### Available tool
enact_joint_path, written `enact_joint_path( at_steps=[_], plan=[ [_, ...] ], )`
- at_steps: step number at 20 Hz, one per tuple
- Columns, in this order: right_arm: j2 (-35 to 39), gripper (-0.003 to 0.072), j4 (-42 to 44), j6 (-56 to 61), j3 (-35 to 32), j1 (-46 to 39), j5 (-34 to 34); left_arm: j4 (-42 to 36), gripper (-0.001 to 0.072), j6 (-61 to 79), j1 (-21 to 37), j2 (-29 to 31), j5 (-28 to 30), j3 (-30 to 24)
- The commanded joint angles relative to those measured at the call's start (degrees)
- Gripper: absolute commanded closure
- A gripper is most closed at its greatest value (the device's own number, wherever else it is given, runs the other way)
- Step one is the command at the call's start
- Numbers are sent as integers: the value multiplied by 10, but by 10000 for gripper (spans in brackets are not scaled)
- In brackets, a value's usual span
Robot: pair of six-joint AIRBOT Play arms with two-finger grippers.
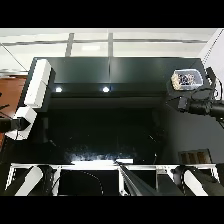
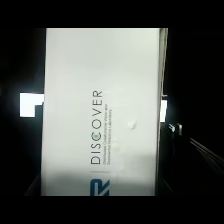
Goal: Fold the box and place the chain.
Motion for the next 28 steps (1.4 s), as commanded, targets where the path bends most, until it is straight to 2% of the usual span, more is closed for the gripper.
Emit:
enact_joint_path(
  at_steps=[1, 3, 7, 8, 10, 12, 15, 18, 19, 20, 21, 22, 25, 27, 28],
  plan=[
    [0, 647, 0, 0, 0, 0, 1, -24, 356, 27, 10, -46, 38, 16],
    [0, 647, 0, 0, 0, 0, 1, -58, 356, 56, 10, -59, 62, 16],
    [0, 647, 0, 0, 0, 0, -9, -74, 351, 66, 9, -84, 83, 16],
    [0, 647, 0, 0, 0, 0, -12, -75, 265, 75, 8, -88, 86, 16],
    [0, 647, 0, 0, 0, 0, -12, -75, -11, 77, -1, -90, 106, 16],
    [0, 647, 0, 0, 0, 0, -12, -68, -11, 77, -14, -80, 106, 22],
    [0, 647, 0, 0, 0, 0, -5, -61, -11, 69, -24, -35, 87, 55],
    [0, 647, 0, 0, 0, 0, -16, -118, -5, 35, -36, 32, 76, 99],
    [0, 647, 0, 0, 0, 0, -19, -168, 14, 31, -44, 56, 78, 107],
    [0, 646, 0, 0, 0, 0, -17, -215, 171, 17, -56, 76, 80, 110],
    [4, 646, 0, 0, 0, 0, -15, -261, 524, 5, -72, 98, 73, 111],
    [13, 646, -4, 0, 0, 0, -14, -300, 682, 15, -94, 116, 54, 110],
    [79, 646, -107, 27, -1, 3, -26, -308, 685, -3, -211, 163, 19, 99],
    [145, 647, -189, 52, -27, 14, -69, -279, 685, -70, -312, 201, 48, 58],
    [175, 646, -198, 52, -51, 15, -90, -247, 685, -102, -359, 218, 76, 30]
  ],
)
